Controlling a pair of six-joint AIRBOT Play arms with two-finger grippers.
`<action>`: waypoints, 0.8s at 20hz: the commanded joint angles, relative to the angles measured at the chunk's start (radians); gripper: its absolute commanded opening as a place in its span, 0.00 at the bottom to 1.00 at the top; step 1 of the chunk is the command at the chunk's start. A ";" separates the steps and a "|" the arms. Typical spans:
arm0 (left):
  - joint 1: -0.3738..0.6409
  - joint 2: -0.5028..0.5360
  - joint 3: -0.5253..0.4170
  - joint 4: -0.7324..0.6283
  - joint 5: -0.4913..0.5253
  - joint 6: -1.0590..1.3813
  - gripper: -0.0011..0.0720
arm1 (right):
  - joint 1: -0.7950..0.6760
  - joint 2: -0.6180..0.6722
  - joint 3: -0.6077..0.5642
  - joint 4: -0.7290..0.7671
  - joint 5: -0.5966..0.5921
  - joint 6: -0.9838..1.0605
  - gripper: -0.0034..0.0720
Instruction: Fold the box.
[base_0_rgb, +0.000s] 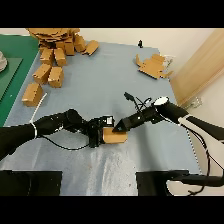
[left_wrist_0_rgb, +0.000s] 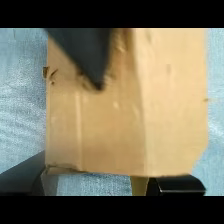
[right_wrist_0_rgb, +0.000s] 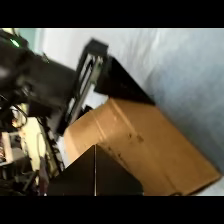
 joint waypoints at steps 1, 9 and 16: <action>0.001 0.000 0.001 0.000 0.000 0.000 0.57 | 0.088 0.117 -0.097 -0.126 -0.121 0.005 0.05; 0.001 0.000 0.001 0.000 0.000 0.000 0.57 | 0.157 0.293 -0.080 -0.182 -0.373 -0.208 0.26; 0.000 0.000 0.001 0.000 -0.002 0.000 0.57 | 0.342 0.419 -0.083 -0.508 -0.461 -0.239 0.30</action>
